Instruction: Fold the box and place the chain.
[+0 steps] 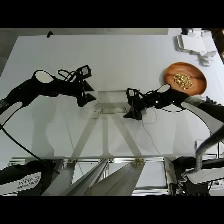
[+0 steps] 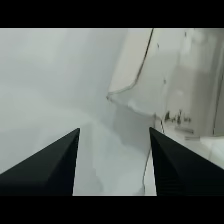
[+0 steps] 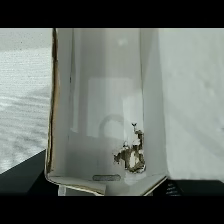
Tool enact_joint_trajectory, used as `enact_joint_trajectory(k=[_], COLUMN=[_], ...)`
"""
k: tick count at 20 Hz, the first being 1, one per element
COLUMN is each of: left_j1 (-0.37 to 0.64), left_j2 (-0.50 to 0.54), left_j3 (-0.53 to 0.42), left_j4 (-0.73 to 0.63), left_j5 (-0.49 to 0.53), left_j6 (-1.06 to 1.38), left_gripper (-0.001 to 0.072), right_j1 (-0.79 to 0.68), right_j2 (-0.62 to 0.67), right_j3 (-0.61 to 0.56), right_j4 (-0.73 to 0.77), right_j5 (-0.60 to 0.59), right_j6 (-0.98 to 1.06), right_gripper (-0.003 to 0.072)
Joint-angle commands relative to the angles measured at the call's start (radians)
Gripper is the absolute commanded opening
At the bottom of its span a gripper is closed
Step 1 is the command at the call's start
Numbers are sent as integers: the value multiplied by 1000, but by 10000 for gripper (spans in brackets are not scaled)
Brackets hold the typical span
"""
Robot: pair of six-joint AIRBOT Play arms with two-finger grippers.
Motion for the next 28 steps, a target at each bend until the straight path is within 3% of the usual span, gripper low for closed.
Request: enact_joint_trajectory(k=[1, 3, 5, 10, 11, 12, 19, 24, 27, 28], left_j1=[-18, -34, -52, -80, -80, -80, -80, -80, -80, -80], left_j2=[-11, -59, -114, -183, -183, -182, -182, -182, -182, -182], left_j3=[0, 0, 0, 0, 0, 0, 0, 0, 0, 0], left_j4=[145, 130, 130, 66, 44, 27, 25, -25, -79, -89], left_j5=[-33, -35, -37, -125, -141, -153, -199, -160, -141, -142], left_j6=[32, 69, 125, 247, 264, 269, 269, 269, 269, 269], left_gripper=[507, 519, 640, 622, 590, 503, 430, 250, 241, 161], right_j1=[0, 0, 0, 0, 0, 0, 0, 0, 0, 0], right_j2=[0, 0, 0, 0, 0, 0, 0, 0, 0, 0], right_j3=[1, 1, 1, 1, 1, 1, 1, 1, 1, 1], right_j4=[0, 0, 0, 0, 0, 0, 0, 0, 0, 0], right_j5=[1, 1, 1, 1, 1, 1, 1, 1, 1, 1], right_j6=[0, 0, 0, 0, 0, 0, 0, 0, 0, 0], right_gripper=[506, 506, 506, 506, 506, 506, 506, 506, 506, 506])
